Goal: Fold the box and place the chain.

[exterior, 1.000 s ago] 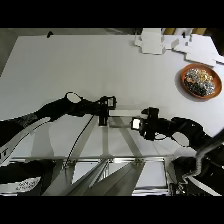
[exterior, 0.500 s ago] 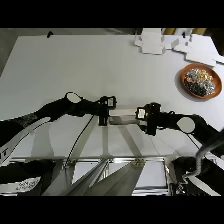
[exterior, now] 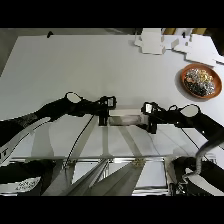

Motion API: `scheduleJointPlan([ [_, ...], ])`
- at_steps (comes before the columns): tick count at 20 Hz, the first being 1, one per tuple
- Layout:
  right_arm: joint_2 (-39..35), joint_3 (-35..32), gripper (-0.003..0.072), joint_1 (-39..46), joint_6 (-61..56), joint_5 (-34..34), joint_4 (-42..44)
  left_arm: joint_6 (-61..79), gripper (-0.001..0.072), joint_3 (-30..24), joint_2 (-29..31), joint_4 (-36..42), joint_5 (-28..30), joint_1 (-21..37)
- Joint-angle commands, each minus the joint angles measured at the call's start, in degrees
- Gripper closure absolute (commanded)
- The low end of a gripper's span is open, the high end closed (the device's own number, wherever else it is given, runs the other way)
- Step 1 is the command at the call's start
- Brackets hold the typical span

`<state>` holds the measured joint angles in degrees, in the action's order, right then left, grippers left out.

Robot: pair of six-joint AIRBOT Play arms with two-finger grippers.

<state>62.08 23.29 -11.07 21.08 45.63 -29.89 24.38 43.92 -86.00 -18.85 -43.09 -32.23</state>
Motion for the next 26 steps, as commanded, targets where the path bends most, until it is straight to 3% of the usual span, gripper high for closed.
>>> scheduleJointPlan([
  [1, 4.2, 0.0, -0.0001, 1.3, 9.8, 1.8, 4.4, 0.0, 0.0701, 0.0, 0.0, 0.0, 0.0, 0.0],
  [15, 11.7, 0.0, 0.0055, 1.3, 17.0, 3.0, 9.7, 0.0, 0.0701, 0.0, 0.0, 0.0, 0.0, 0.0],
  [21, 11.7, 0.0, 0.0331, 1.3, 18.3, 2.9, 10.4, 0.0, 0.0701, 0.0, 0.0, 0.0, 0.0, 0.0],
  [26, 11.7, 0.0, 0.0345, 1.2, 18.2, 3.0, 10.2, 0.0, 0.0701, 0.0, 0.0, 0.0, 0.0, 0.0],
])
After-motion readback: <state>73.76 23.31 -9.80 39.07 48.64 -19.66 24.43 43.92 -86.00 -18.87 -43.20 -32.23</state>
